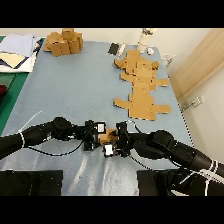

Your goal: Fold the box.

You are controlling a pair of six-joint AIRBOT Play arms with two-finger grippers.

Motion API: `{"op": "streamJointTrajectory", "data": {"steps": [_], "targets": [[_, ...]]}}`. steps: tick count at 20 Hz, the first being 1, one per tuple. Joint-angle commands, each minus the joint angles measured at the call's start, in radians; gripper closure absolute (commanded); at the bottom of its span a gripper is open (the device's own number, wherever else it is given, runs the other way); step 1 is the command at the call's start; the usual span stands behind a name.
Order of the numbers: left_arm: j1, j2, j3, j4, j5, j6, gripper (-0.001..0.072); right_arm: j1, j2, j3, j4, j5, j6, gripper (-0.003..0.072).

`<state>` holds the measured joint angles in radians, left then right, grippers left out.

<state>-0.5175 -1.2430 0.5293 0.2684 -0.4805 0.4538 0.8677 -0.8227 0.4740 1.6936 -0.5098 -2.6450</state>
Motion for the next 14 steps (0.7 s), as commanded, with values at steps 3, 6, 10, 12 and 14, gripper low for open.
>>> {"op": "streamJointTrajectory", "data": {"steps": [3,6,10,12,14], "targets": [[0.0,0.0,0.001,0.0,-0.001,0.002,0.0099,0.001,0.025,0.0,-0.006,-0.006,0.001,0.0428],[0.0,0.0,0.001,0.0,-0.001,0.001,0.0099,0.001,0.047,0.0,-0.006,-0.016,0.001,0.0429],[0.0,0.0,0.0,0.0,-0.001,0.001,0.0099,0.001,0.055,0.0,-0.011,-0.013,0.001,0.0477],[0.0,0.0,0.001,0.0,-0.001,0.002,0.0099,0.001,0.056,0.0,-0.015,0.004,0.0,0.0532],[0.0,0.0,0.0,0.0,-0.001,0.001,0.0099,0.001,0.056,0.0,-0.018,0.024,0.0,0.0532]]}}
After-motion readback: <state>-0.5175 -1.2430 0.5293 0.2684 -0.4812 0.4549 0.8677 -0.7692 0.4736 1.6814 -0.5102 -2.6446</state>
